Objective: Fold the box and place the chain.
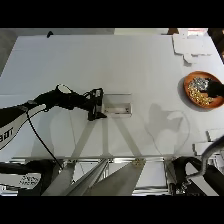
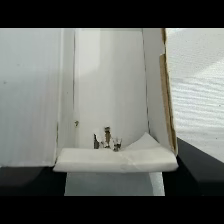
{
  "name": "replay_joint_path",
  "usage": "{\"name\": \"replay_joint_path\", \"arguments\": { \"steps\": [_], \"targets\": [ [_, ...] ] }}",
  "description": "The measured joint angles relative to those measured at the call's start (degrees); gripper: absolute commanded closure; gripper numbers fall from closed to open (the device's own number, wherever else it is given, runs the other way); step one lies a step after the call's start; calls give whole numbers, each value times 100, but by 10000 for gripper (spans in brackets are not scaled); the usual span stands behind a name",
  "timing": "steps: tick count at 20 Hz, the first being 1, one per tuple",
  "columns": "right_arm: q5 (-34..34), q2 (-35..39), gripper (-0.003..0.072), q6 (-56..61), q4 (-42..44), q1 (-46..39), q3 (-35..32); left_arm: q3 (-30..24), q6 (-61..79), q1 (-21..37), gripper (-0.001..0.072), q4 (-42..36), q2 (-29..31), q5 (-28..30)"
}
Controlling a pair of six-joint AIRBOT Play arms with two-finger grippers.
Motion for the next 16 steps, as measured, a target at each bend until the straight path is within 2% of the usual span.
{"name": "replay_joint_path", "arguments": {
  "steps": [2,5,11,13,16],
  "targets": [
    [-348,-330,31,-619,367,-597,0,0,0,0,552,0,0,2],
    [-931,-968,31,-1305,824,-1054,0,0,0,0,552,0,0,2],
    [-1834,-2262,53,-1749,1311,-1283,2,0,2,0,552,0,0,2],
    [-2026,-2535,115,-1788,1362,-1300,0,0,0,0,552,0,0,2],
    [-2256,-2811,115,-1821,1320,-1314,4,0,0,0,552,0,0,2]
  ]
}}
